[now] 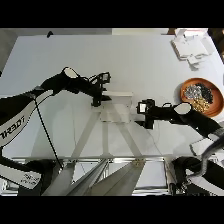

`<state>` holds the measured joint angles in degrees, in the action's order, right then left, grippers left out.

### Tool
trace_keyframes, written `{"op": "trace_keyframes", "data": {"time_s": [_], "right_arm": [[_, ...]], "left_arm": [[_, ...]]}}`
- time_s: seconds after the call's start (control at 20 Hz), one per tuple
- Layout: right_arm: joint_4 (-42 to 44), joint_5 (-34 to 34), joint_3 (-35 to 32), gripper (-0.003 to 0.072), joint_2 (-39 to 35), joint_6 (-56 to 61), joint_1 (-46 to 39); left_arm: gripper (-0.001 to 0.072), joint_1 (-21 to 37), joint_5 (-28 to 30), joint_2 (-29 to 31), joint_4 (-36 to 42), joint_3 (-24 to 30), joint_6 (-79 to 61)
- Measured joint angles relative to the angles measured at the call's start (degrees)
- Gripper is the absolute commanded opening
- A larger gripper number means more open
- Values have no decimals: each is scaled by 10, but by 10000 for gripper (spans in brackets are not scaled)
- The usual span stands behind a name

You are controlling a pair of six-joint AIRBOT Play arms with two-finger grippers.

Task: Fold the box and place the chain.

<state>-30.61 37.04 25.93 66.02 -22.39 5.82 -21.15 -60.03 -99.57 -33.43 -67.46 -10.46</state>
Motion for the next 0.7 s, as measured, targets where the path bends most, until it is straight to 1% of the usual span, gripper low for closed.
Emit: {"op": "trace_keyframes", "data": {"time_s": [0.35, 0.7], "right_arm": [[54, -32, 0, 693, 40, -28, 34], [133, -74, 0, 693, 50, -29, 41]], "left_arm": [[14, 0, 0, 0, 0, 0, 0], [14, 0, 1, 0, 0, 0, 0]]}}
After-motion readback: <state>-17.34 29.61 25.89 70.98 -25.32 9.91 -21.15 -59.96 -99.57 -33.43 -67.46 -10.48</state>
